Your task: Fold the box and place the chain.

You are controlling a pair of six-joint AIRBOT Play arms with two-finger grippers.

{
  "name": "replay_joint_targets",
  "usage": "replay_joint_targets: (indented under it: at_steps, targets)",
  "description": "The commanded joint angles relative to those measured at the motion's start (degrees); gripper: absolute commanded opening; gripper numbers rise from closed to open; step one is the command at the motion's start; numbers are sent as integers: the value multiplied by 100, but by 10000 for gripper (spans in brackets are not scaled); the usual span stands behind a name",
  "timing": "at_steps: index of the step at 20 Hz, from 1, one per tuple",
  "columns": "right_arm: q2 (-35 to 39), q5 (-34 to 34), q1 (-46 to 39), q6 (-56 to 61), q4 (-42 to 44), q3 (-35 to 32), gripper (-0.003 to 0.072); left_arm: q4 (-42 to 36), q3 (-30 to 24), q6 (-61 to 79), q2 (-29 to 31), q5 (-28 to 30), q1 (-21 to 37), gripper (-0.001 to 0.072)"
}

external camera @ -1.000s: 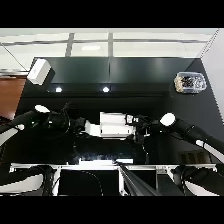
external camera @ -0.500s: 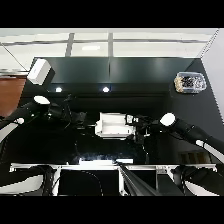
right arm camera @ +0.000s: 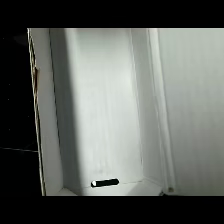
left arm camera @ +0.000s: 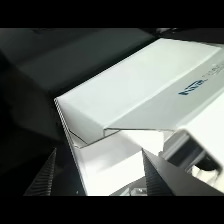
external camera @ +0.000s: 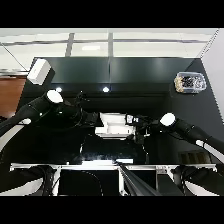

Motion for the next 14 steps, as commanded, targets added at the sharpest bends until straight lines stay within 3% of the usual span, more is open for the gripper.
replay_joint_targets:
  at_steps: [1,9,14]
  targets:
    - [0,2,7,2,0,-4,233,605,68,-850,225,400,-387,596]
    - [0,2,7,2,0,-4,233,800,92,-1335,254,804,-1023,595]
    - [0,2,7,2,0,-4,232,1814,352,-2247,251,715,-1300,595]
